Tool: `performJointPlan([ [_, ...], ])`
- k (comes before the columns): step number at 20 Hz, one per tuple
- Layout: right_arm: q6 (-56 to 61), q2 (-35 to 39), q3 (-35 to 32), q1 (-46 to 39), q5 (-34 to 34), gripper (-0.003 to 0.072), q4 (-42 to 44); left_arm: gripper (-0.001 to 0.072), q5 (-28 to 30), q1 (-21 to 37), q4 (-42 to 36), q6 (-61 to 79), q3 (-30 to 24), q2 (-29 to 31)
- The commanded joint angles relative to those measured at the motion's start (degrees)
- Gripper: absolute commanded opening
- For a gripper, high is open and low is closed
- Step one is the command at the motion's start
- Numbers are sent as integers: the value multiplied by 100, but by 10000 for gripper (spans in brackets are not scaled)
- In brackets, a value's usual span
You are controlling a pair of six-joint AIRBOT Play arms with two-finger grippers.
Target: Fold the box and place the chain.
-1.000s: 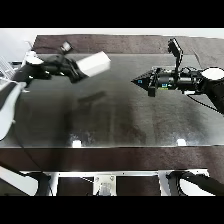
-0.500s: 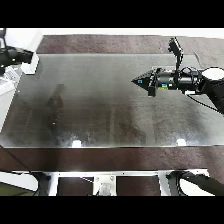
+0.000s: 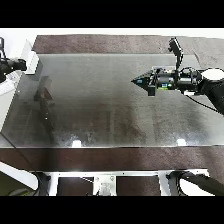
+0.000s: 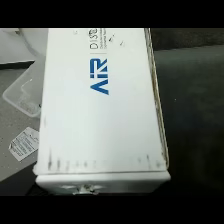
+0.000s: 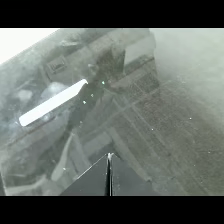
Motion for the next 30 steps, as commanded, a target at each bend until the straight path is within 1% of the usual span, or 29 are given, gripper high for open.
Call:
performJointPlan([
  [1,17,0,-85,7,7,11,155,19,-92,31,31,-79,623,-533],
  [7,17,-2,-166,39,-26,12,267,20,-155,31,181,-363,1366,-1082],
  [10,17,-2,-186,48,-42,12,391,22,-199,31,328,-367,1493,-1217],
  [11,17,-4,-186,48,-44,12,446,61,-190,31,354,-361,1491,-1228],
  [12,17,-4,-186,48,-50,12,498,297,-157,31,367,-363,1491,-1228],
  [14,17,-4,-186,48,-63,12,518,408,-155,31,369,-348,1491,-1228],
  [15,20,-4,-186,48,-63,12,518,437,-166,31,404,-350,1491,-1228],
  [16,17,-4,-186,48,-63,13,522,438,-179,31,483,-348,1491,-1228],
  [17,17,-4,-186,48,-61,13,520,487,-186,31,540,-348,1491,-1228],
  [18,20,-4,-186,48,-61,14,522,570,-146,31,627,-374,1488,-1228],
  [19,20,-4,-186,48,-59,25,520,619,-107,31,715,-369,1488,-1228],
  [20,20,-4,-186,48,-61,88,522,668,-44,31,778,-365,1491,-1228],
  [21,22,-4,-186,48,-59,126,520,668,46,31,791,-365,1488,-1228],
  [23,22,-4,-186,48,-59,127,522,669,181,31,789,-363,1491,-1226],
  [25,20,-4,-186,48,-59,141,522,671,192,31,791,-348,1491,-1222],
  [26,20,-4,-186,48,-59,206,522,720,203,31,791,-348,1491,-1222],
  [28,17,-4,-186,48,-61,284,520,720,114,31,789,-348,1491,-1215],
  [30,17,-4,-186,48,-61,313,518,720,2,31,789,-348,1488,-1217],
])
